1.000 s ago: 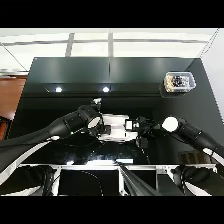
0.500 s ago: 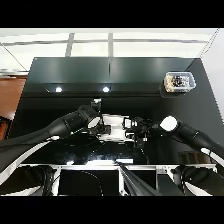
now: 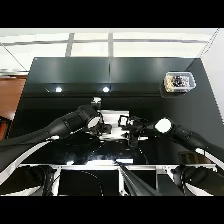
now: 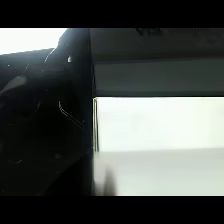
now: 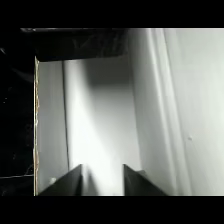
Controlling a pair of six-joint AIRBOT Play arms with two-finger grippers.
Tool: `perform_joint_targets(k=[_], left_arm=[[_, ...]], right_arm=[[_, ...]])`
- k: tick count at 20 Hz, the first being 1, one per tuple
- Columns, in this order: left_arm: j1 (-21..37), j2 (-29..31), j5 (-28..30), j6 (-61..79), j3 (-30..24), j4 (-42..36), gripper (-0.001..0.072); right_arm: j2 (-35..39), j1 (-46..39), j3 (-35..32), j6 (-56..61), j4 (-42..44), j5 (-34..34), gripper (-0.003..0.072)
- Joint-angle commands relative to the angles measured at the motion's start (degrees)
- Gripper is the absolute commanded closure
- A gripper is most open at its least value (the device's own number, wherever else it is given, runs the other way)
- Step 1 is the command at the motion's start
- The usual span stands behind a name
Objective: Fold the box and place the chain.
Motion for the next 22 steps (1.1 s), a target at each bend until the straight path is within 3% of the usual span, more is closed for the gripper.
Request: perform_joint_targets(k=[1,2,3,4,7,10,12,14,16,22], left_arm=[[0.0,0.0,0.2,0.2,0.1,-0.2,0.0683],[0.0,0.0,0.2,0.2,0.1,-0.2,0.0683],[0.0,0.0,0.2,0.2,0.1,-0.1,0.0683],[0.0,0.0,0.0,0.2,0.1,-0.1,0.0683],[0.0,0.0,-0.2,0.2,0.1,0.0,0.0683],[0.0,0.0,-0.1,0.2,0.1,0.0,0.0683],[0.0,0.0,-0.1,0.2,0.1,0.0,0.0683],[0.0,0.0,-0.1,0.2,0.1,0.0,0.0683],[0.0,0.0,-0.1,0.2,0.1,-0.1,0.0683],[0.0,0.0,-0.2,0.2,0.1,-0.2,0.0683]], right_arm=[[-0.1,0.2,0.0,2.1,-0.6,-1.7,0.0304],[0.0,0.1,0.0,2.6,-1.3,-1.3,0.0301],[0.3,0.0,0.0,4.7,-2.9,-0.6,0.0446],[1.6,-0.4,0.2,10.2,-6.4,0.5,0.0665],[11.0,-7.1,3.1,39.2,-21.9,9.5,0.0683],[20.5,-22.5,3.1,64.6,-33.7,18.0,0.0683],[21.4,-35.3,-0.2,77.4,-32.0,20.9,0.0683],[21.2,-42.8,-7.2,78.5,-20.0,19.1,0.0683],[19.8,-43.5,-12.0,74.9,-12.1,19.2,0.0682],[4.0,-35.3,-12.1,62.2,1.4,22.7,0.0682]])
